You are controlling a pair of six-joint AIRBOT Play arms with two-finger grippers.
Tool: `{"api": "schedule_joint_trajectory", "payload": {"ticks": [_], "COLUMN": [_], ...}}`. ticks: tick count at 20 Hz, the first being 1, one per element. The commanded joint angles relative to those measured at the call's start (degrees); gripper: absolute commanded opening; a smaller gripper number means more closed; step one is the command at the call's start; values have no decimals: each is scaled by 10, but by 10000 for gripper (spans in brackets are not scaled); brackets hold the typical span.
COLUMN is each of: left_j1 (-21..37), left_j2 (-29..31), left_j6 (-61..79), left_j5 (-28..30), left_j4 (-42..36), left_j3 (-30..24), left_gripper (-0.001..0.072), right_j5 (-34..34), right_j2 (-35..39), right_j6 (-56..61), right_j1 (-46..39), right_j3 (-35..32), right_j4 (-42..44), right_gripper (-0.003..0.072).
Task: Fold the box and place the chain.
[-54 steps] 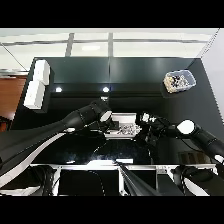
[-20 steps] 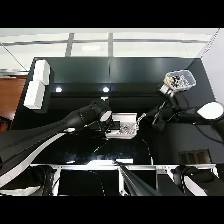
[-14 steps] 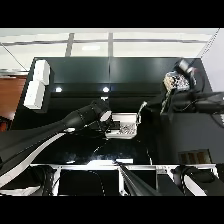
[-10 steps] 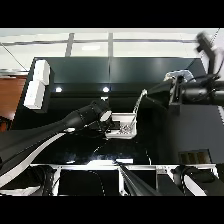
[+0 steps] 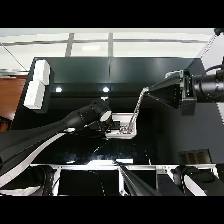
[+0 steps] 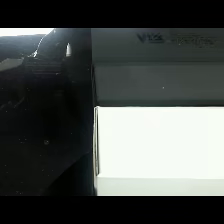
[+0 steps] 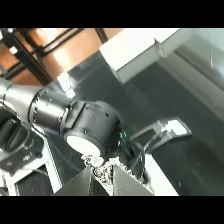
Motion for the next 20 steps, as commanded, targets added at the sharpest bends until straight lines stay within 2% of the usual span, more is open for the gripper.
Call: {"api": "schedule_joint_trajectory", "payload": {"ticks": [1,5,7,9,12,14,17,18,19,20], "left_j1": [0,0,0,0,0,0,0,0,0,0], "left_j2": [0,0,0,0,0,0,0,0,0,0], "left_j6": [0,0,0,0,0,0,0,0,0,0], "left_j5": [0,0,0,0,0,0,0,0,0,0], "left_j4": [0,0,0,0,0,0,0,0,0,0], "left_j3": [0,0,0,0,0,0,0,0,0,0], "left_gripper": [32,31,32,32,32,32,32,32,32,32], "right_j5": [19,30,23,-18,-135,-164,-169,-170,-174,-179], "right_j2": [0,0,0,-1,-8,-21,-35,-36,-36,-36], "right_j6": [25,34,40,40,40,40,40,43,45,45], "right_j1": [0,15,31,57,93,102,102,103,102,99], "right_j3": [2,-10,-48,-107,-200,-240,-264,-265,-265,-265], "right_j4": [-28,-29,-29,-29,-38,-46,-72,-76,-76,-78], "right_gripper": [12,12,12,12,12,12,16,165,393,407]}}
